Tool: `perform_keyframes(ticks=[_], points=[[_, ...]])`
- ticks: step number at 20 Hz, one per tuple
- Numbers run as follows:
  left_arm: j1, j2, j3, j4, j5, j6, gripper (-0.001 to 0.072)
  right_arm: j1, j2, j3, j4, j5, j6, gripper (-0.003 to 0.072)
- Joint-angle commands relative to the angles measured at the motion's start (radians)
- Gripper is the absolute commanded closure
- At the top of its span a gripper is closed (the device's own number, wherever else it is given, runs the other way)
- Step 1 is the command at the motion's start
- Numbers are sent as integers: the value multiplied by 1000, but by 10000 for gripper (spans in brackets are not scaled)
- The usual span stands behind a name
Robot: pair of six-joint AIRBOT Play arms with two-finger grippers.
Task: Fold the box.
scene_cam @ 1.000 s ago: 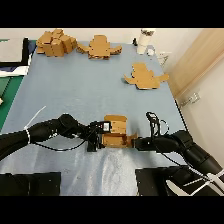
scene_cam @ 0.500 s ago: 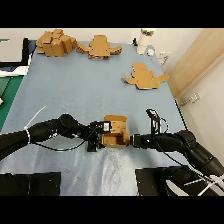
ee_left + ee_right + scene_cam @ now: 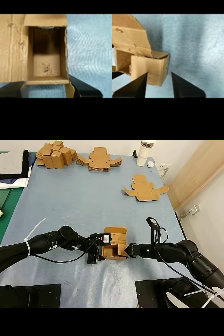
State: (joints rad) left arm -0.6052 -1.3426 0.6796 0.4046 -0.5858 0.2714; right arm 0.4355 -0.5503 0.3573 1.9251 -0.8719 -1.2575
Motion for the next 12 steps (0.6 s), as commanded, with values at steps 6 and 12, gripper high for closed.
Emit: perform_keyframes(ticks=[6,12], points=[[0,0,1,0,0,0,181,53,-109,19,9,0,1,227],[0,0,1,0,0,0,181,228,-342,216,-243,-94,249,229]])
